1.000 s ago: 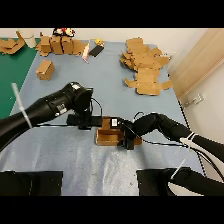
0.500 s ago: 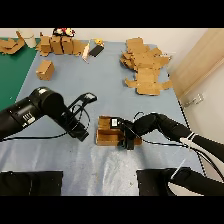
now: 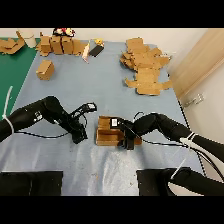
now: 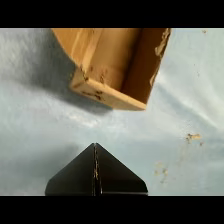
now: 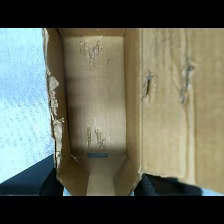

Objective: Fold the box.

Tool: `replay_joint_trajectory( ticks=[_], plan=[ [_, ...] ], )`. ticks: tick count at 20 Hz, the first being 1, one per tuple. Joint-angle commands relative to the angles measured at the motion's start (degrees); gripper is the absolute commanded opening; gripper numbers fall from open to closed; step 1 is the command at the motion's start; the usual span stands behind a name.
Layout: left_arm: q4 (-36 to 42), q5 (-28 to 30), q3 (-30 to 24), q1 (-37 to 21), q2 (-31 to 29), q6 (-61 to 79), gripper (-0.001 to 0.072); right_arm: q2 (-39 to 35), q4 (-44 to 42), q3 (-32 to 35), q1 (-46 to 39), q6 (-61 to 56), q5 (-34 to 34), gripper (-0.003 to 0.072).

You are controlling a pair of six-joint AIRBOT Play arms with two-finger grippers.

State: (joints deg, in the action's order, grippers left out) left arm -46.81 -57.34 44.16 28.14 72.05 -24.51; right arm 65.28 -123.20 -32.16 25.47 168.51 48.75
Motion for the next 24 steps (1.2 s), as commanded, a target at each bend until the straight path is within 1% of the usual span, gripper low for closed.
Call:
replay_joint_trajectory(
  ticks=[1, 4, 5, 6, 7, 8, 10, 12, 13, 15, 17, 19, 21, 24],
  plan=[
    [4.04, 4.79, -0.17, -1.18, 1.44, 14.34, 0.0013, 0.02, -0.02, -0.02, -0.02, 0.00, 0.00, 0.0505],
    [7.08, 5.57, -0.76, -2.51, -0.11, 20.24, 0.0014, 0.00, -0.02, -0.02, -0.02, 0.00, 0.02, 0.0505],
    [8.37, 6.82, -2.05, -2.54, -1.62, 22.67, 0.0015, 0.02, -0.04, -0.02, -0.02, 0.00, 0.04, 0.0505],
    [9.90, 8.74, -3.91, -2.54, -3.52, 26.21, 0.0033, 0.02, -0.02, -0.02, -0.02, 0.00, 0.02, 0.0505],
    [12.33, 11.04, -6.58, -2.51, -5.90, 31.26, 0.0378, 0.02, 0.00, -0.02, -0.02, 0.00, 0.00, 0.0505],
    [15.69, 13.00, -9.33, -2.51, -8.09, 35.17, 0.0703, 0.00, -0.02, -0.02, -0.02, 0.00, 0.02, 0.0505],
    [23.52, 13.73, -14.45, -2.54, -11.87, 41.03, 0.0698, 0.00, -0.02, -0.02, -0.02, 0.00, 0.00, 0.0505],
    [32.79, 10.62, -17.66, -2.49, -13.77, 46.47, 0.0698, 0.00, -0.02, -0.02, -0.02, 0.00, 0.00, 0.0505],
    [35.32, 8.41, -17.77, -2.23, -13.68, 47.25, 0.0697, 0.02, -0.02, -0.02, -0.02, 0.00, 0.02, 0.0505],
    [36.11, 7.82, -17.03, -1.27, -13.33, 46.99, 0.0698, 0.00, -0.02, -0.02, -0.02, 0.00, 0.00, 0.0505],
    [36.09, 8.07, -16.90, -1.49, -12.85, 47.01, 0.0698, 0.02, -0.02, -0.02, -0.02, 0.00, 0.00, 0.0505],
    [36.02, 8.92, -16.87, -1.44, -11.37, 47.36, 0.0698, 0.02, -0.02, -0.02, -0.02, 0.00, 0.02, 0.0505],
    [34.29, 9.18, -16.85, -1.46, -9.68, 47.69, 0.0698, 0.02, -0.02, -0.02, -0.02, 0.00, 0.00, 0.0505],
    [32.65, 12.13, -16.79, -1.49, -8.81, 47.15, 0.0698, 0.00, -0.02, -0.02, -0.02, 0.00, 0.02, 0.0505]
  ],
)
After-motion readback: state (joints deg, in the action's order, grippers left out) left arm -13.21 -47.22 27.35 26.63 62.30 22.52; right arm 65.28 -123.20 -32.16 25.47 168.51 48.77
